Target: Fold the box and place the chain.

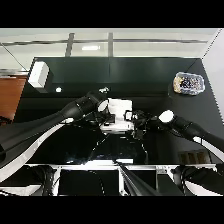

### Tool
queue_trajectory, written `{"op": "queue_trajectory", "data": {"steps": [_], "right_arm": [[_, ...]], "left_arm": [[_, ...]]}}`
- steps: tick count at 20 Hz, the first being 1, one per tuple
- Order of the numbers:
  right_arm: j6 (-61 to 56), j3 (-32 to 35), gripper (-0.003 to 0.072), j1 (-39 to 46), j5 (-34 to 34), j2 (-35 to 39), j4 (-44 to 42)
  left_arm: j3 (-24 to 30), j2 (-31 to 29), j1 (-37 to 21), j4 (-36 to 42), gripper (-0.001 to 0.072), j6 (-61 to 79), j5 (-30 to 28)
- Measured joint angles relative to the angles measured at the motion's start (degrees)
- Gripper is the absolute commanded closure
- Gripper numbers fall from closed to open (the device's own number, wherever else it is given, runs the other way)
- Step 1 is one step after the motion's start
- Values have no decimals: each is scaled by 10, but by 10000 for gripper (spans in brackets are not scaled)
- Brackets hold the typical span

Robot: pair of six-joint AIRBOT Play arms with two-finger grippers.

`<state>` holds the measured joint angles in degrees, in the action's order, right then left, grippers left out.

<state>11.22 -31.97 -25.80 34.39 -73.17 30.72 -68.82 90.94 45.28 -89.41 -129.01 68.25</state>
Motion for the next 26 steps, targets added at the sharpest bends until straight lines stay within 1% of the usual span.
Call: {"op": "queue_trajectory", "data": {"steps": [1, 2, 3, 4, 6, 9, 10, 11, 12, 14, 16, 20, 22, 23, 25, 26], "right_arm": [[0, 0, 489, 0, 0, 0, 0], [-1, 0, 489, 0, 0, 0, 0], [-1, 0, 489, 0, 0, 0, 0], [-1, 0, 489, 0, 0, 0, 0], [-1, 0, 488, 0, 0, 0, -1], [-1, 0, 485, 0, -1, 0, -1], [-1, 0, 327, 0, -1, 0, -1], [-2, 0, 46, 0, -1, 0, -1], [-4, 0, -29, 0, -4, 0, -1], [-13, 0, -24, 0, -6, 5, 7], [-40, 0, -23, 1, -5, 24, 36], [-114, 0, -23, 7, 26, 78, 128], [-133, 0, -21, 10, 42, 93, 161], [-138, 0, 28, 11, 48, 98, 171], [-145, 0, 29, 13, 52, 103, 185], [-147, 0, 197, 13, 52, 105, 189]], "left_arm": [[0, 0, 0, -3, 351, -2, -1], [0, 0, 0, -3, 473, -4, -1], [0, 0, 0, -3, 546, -4, -1], [0, 0, 0, -3, 572, -4, -2], [0, 0, 0, 0, 684, -6, -5], [0, 0, 0, 3, 685, -6, -7], [0, 0, 0, 3, 684, -5, -7], [0, 0, 0, 3, 684, -5, -8], [0, 0, 0, 3, 684, -4, -11], [0, 0, 0, 4, 684, -4, -14], [0, 0, 0, 6, 683, -4, -16], [0, 0, 0, 6, 683, -5, -17], [0, 0, 0, 6, 683, -4, -18], [0, 0, 0, 6, 683, -4, -19], [0, 0, 0, 6, 683, -4, -20], [0, 0, 0, 6, 683, -4, -21]]}}
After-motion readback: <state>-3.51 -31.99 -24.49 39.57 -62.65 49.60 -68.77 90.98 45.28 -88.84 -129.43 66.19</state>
